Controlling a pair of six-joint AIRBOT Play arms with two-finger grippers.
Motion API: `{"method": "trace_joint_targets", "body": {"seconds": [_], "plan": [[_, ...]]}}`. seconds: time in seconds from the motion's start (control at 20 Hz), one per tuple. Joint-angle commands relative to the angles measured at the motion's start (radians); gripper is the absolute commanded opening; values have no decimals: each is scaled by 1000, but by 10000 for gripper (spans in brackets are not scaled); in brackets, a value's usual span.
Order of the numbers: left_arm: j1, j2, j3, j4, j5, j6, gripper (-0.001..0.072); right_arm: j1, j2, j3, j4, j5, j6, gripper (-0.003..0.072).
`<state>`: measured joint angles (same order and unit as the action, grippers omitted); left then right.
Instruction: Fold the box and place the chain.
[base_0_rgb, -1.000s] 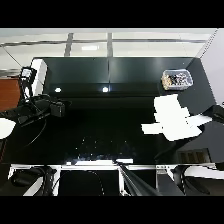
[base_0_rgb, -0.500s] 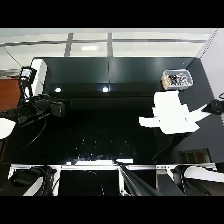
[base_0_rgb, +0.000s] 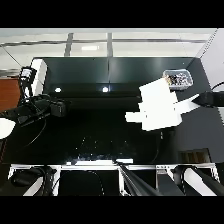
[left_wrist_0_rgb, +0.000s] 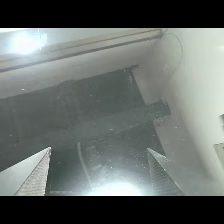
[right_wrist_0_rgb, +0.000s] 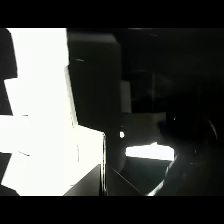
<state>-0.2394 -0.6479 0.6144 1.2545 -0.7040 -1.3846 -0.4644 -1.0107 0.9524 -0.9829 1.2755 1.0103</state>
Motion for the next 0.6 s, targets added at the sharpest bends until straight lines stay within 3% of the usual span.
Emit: {"method": "trace_joint_targets", "body": {"seconds": [0.0, 0.55], "plan": [[0, 0, 0, -7, 0, 0, 711, 133, 127, -106, 23, -58, 135, 11], [0, -3, -1, -10, 0, 0, 711, 507, 182, -445, 97, -434, 304, 11]]}}
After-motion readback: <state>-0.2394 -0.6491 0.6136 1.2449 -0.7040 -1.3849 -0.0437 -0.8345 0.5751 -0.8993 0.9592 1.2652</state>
